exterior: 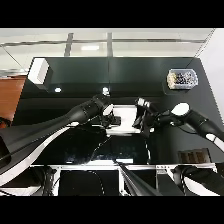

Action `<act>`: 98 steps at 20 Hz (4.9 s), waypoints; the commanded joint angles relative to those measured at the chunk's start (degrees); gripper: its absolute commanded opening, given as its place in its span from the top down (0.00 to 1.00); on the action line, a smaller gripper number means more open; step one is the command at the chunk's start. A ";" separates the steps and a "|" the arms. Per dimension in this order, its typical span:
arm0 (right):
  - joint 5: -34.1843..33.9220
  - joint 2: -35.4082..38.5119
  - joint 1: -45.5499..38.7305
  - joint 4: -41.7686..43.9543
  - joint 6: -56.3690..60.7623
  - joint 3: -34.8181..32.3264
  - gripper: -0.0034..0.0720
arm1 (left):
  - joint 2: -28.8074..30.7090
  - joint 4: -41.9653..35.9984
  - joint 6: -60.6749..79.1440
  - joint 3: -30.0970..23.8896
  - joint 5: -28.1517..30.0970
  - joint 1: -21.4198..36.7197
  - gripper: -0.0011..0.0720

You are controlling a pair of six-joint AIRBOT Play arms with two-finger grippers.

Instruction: Fold the box and place the chain.

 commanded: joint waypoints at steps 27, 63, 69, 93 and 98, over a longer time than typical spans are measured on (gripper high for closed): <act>15.65 -3.82 -14.93 1.46 49.31 2.25 0.03 | -0.02 0.02 0.02 0.00 -0.35 -0.02 0.95; 4.92 -3.82 12.92 -26.38 81.90 13.49 0.38 | -0.02 0.02 0.02 0.00 -0.11 0.00 0.95; 4.85 -3.85 16.50 -32.20 91.08 14.40 0.49 | -0.02 0.02 0.02 0.00 -0.11 0.00 0.95; 8.17 -12.17 23.80 -47.89 111.75 18.14 0.56 | -0.02 0.02 0.02 0.00 -0.15 -0.02 0.95; 7.78 -12.17 23.82 -47.78 112.91 18.14 0.61 | -0.02 0.02 0.00 0.00 -0.17 -0.02 0.95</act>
